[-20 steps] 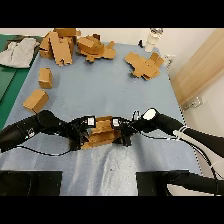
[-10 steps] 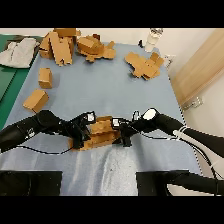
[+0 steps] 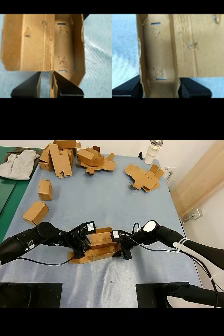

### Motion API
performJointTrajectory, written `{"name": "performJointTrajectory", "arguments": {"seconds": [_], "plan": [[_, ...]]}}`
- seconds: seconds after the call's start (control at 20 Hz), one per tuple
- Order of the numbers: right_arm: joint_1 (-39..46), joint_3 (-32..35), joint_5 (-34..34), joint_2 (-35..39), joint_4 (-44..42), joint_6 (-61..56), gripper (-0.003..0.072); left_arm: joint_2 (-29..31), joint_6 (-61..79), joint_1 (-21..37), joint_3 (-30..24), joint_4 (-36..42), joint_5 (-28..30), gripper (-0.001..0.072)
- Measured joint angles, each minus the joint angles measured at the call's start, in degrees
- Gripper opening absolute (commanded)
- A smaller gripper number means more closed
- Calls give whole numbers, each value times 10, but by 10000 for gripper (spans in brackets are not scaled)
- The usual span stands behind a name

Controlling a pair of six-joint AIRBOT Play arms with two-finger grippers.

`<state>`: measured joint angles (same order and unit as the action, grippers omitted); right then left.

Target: Fold the box.

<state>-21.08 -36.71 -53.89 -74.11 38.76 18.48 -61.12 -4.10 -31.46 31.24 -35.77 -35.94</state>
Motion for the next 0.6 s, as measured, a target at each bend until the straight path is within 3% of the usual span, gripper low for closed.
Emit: {"name": "performJointTrajectory", "arguments": {"seconds": [0.35, 0.6], "plan": [[0, 0, 3, 0, 7, -7, 521, 0, 0, 0, 0, 0, 6, 213], [-1, 0, 38, 0, 13, -82, 521, 0, 0, 0, 0, 0, 10, 213]]}}
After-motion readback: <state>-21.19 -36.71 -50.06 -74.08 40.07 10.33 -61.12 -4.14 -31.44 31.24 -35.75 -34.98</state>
